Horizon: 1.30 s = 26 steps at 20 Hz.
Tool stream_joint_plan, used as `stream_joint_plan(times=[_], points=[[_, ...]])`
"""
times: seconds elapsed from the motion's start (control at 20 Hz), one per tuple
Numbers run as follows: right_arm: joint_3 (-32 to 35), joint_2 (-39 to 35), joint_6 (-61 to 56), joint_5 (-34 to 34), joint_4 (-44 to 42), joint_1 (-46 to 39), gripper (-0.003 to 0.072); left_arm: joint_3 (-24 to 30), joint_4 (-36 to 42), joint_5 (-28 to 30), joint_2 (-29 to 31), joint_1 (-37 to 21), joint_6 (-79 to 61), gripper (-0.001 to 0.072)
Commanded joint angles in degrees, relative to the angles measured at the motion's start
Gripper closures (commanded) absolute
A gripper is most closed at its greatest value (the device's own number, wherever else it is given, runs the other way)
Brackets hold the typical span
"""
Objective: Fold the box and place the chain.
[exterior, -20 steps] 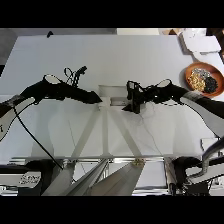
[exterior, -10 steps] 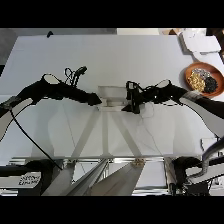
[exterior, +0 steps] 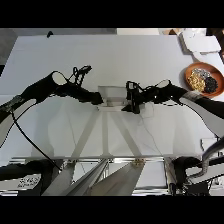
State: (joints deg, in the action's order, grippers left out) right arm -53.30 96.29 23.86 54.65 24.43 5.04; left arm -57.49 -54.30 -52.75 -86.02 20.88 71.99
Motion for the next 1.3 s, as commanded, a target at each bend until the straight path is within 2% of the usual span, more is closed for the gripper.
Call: stream_joint_plan(times=[0.0, 0.15, 0.2, 0.4, 0.6, 0.7, 0.75, 0.85, 1.1, 1.15, 1.2, 1.25], points=[[0.02, -0.02, 0.02, 0.00, -0.02, 0.00, 0.0250, -2.32, -15.43, 1.70, 0.11, 3.74, 16.55, 0.0101], [0.02, -0.02, 0.02, 0.02, -0.02, 0.00, 0.0250, -2.54, -20.55, 2.36, 0.07, 6.47, 20.74, 0.0304], [0.02, -0.02, 0.02, 0.02, -0.02, 0.00, 0.0250, -2.54, -21.24, 2.16, 0.07, 7.28, 22.12, 0.0325], [0.02, -0.02, 0.02, 0.02, -0.02, 0.00, 0.0250, -2.60, -21.59, 2.05, 0.07, 10.62, 27.15, 0.0319], [0.02, -0.02, 0.02, 0.02, -0.02, 0.00, 0.0250, -4.28, -31.21, 2.21, 0.02, 14.14, 42.71, 0.0324], [0.02, -0.02, 0.02, 0.02, -0.02, 0.00, 0.0250, -4.33, -32.76, 1.77, -0.24, 15.02, 48.46, 0.0382], [0.02, -0.02, 0.02, 0.02, -0.02, 0.00, 0.0250, -4.33, -32.76, 1.05, -0.61, 15.32, 50.45, 0.0382], [0.02, -0.02, 0.02, 0.02, -0.02, 0.00, 0.0250, -4.33, -33.16, -1.16, -1.66, 16.06, 52.81, 0.0381], [0.02, -0.02, 0.02, 0.00, -0.02, 0.00, 0.0250, -4.33, -33.86, 1.20, -3.50, 17.81, 53.22, 0.0383], [0.02, -0.02, 0.02, 0.02, -0.02, 0.00, 0.0250, -4.33, -33.83, 1.53, -3.54, 17.86, 53.24, 0.0418], [0.02, -0.02, 0.02, 0.02, -0.02, 0.00, 0.0250, -4.33, -33.79, 1.97, -3.50, 17.92, 53.22, 0.0517], [0.02, -0.02, 0.02, 0.02, -0.02, 0.00, 0.0250, -4.33, -33.64, 2.21, -3.43, 18.05, 53.20, 0.0653]])
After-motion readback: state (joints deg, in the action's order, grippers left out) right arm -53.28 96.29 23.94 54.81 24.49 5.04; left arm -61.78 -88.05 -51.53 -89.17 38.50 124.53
